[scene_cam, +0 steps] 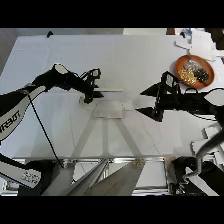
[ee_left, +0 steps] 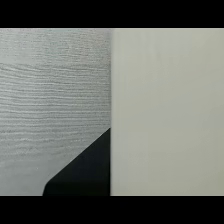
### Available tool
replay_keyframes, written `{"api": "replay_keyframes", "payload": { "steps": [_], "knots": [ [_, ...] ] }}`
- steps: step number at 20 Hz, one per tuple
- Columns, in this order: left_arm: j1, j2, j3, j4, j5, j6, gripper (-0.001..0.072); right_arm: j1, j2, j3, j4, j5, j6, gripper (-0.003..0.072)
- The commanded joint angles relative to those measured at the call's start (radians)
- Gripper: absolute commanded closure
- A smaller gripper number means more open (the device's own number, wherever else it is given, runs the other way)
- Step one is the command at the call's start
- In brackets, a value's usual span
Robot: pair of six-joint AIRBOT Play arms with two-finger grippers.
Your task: Fold the box and place the chain.
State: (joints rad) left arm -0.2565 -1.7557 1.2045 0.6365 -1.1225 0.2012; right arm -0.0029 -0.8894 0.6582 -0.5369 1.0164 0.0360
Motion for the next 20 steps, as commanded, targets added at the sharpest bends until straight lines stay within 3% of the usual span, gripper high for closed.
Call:
{"api": "replay_keyframes", "payload": {
  "steps": [1,5,10,20],
  "knots": [
    [-0.001,-0.001,0.000,0.000,0.000,0.000,0.0698,0.096,-0.006,0.000,0.002,-0.008,-0.010,-0.0012],
    [-0.001,-0.001,0.000,0.000,0.000,0.000,0.0698,0.185,-0.014,-0.001,-0.098,-0.047,-0.006,-0.0012],
    [-0.001,-0.001,0.000,0.000,0.000,0.000,0.0698,0.190,-0.063,-0.015,-0.239,-0.190,-0.008,-0.0012],
    [-0.001,-0.001,0.000,0.000,0.000,0.000,0.0698,0.191,-0.343,-0.015,-0.204,-0.303,-0.171,-0.0012]
  ]
}}
